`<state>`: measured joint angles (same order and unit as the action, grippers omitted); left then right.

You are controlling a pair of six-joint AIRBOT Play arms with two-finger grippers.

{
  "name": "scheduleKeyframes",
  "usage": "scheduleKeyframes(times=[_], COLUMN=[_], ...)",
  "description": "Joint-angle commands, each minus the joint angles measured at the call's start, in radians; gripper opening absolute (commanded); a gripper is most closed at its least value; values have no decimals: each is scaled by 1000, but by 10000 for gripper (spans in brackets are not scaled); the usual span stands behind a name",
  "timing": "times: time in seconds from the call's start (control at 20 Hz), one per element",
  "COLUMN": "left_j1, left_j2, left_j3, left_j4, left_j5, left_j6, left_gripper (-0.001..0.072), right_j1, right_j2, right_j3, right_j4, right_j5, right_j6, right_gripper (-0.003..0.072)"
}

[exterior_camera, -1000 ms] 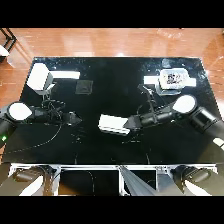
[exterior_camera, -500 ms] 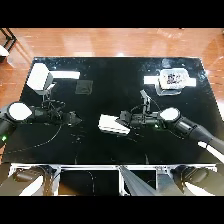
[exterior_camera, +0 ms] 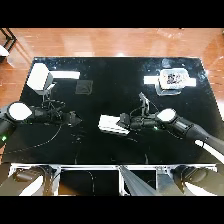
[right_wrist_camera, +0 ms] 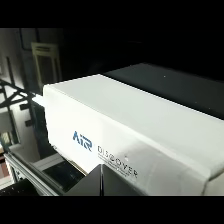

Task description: Fold the box and place the chain.

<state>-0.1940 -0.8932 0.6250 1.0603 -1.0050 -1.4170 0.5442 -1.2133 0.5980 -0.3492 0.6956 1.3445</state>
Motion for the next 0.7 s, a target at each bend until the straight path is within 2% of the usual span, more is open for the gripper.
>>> scheduleKeyframes(times=[0.0, 0.25, 0.35, 0.55, 0.65], left_j1=[-1, -1, -1, -1, -1], left_j2=[-1, -1, -1, -18, -66], left_j3=[-1, 0, 1, 13, 63], left_j4=[-1, -5, -17, -98, -109], left_j5=[0, 0, -5, -26, -37], left_j6=[0, 1, 26, 138, 192], left_gripper=[642, 641, 642, 642, 641], right_j1=[1, 0, -6, -130, -244], right_j2=[-16, -13, 26, 201, 299], right_j3=[-1, 17, 49, 80, 80], right_j4=[-49, -45, -45, -65, -177], right_j5=[-6, 39, 63, 145, 215], right_j6=[18, -20, -47, -51, -50], right_gripper=[21, 22, 21, 22, 22])
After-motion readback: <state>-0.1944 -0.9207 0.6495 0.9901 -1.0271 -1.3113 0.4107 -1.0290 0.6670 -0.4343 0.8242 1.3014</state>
